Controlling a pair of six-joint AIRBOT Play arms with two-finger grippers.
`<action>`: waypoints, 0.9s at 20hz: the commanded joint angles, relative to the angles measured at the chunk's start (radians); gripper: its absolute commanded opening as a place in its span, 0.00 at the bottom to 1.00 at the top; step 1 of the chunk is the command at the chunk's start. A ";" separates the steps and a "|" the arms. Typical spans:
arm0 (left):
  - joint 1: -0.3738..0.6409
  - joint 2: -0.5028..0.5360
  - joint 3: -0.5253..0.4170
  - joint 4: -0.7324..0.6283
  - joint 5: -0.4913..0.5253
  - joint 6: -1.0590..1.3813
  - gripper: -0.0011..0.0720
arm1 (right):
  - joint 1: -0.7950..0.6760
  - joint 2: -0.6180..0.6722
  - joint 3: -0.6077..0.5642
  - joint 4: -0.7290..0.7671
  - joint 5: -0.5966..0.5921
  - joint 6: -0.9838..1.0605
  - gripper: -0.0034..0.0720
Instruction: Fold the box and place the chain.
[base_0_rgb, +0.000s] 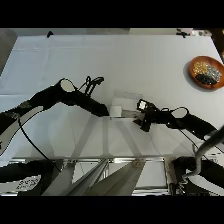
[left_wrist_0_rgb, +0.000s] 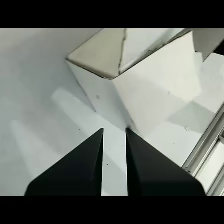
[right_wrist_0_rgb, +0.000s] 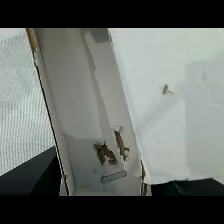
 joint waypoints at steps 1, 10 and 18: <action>0.000 0.001 0.000 -0.042 0.001 0.051 0.29 | 0.000 0.001 0.000 0.000 0.001 0.000 0.59; -0.001 0.001 0.000 -0.056 0.016 0.095 0.41 | 0.000 0.001 0.000 0.000 0.001 0.000 0.59; -0.001 0.001 0.000 -0.056 0.075 0.091 0.85 | 0.000 0.001 0.000 0.000 0.001 0.000 0.59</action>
